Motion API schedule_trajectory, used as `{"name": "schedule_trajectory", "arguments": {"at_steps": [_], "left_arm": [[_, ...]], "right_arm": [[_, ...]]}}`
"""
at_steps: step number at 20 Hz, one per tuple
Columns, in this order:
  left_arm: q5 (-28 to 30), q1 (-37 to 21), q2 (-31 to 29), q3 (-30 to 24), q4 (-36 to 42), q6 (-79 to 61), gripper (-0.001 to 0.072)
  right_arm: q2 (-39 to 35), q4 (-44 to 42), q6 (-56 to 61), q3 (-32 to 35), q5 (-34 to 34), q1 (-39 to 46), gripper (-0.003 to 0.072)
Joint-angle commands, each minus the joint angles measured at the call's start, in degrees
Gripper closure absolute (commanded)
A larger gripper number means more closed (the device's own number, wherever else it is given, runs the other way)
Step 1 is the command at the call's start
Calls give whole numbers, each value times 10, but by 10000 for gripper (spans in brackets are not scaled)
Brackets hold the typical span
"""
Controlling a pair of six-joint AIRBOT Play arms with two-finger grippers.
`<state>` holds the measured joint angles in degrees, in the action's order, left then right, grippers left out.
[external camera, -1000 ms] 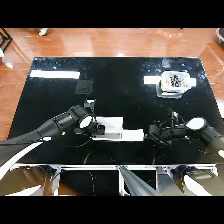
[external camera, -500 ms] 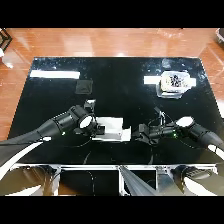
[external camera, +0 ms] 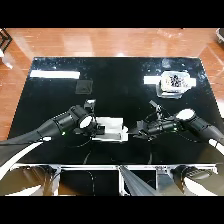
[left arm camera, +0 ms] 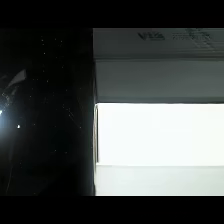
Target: Fold the box and place the chain.
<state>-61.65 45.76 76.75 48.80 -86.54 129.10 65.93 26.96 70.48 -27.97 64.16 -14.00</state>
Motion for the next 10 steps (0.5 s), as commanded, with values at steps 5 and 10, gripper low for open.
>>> {"name": "schedule_trajectory", "arguments": {"at_steps": [5, 10], "left_arm": [[11, -1, 0, 0, 0, 0, 692], [11, -1, 0, 0, 0, 0, 692]], "right_arm": [[0, -24, 50, -13, -108, -106, 88], [0, -21, 74, -30, -144, -155, 115]]}}
